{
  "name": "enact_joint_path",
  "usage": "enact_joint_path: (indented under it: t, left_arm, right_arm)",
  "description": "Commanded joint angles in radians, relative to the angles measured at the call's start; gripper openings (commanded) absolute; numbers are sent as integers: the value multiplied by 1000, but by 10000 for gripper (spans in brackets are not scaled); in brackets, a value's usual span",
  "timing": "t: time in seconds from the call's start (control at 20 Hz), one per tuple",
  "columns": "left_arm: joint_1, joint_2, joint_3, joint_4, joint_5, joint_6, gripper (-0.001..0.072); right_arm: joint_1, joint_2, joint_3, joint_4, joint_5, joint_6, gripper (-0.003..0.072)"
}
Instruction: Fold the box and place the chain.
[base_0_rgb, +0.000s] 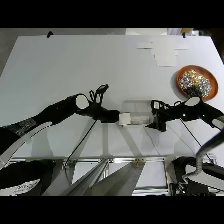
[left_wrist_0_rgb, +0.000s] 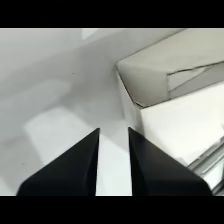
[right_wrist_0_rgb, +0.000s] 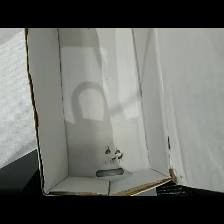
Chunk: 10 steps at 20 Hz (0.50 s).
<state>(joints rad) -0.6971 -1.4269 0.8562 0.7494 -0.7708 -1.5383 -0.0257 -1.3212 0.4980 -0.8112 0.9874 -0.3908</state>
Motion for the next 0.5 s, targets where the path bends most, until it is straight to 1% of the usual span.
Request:
enact_joint_path:
  t: [0.0,0.25,0.3,0.35,0.4,0.45]
  left_arm:
    - [-15,15,23,-24,-7,17,231]
    - [-16,18,26,-39,-8,24,232]
    - [-16,18,26,-43,-8,24,252]
    - [-16,17,26,-47,-9,24,298]
    - [-18,17,26,-47,-10,24,298]
    - [-18,14,26,-47,-13,24,317]
  right_arm:
    - [1,0,0,0,1,0,531]
    - [1,0,0,0,0,0,531]
    - [1,0,0,0,0,0,531]
    - [1,0,0,0,0,0,531]
    - [1,0,0,0,0,0,531]
    - [1,0,0,0,0,0,531]
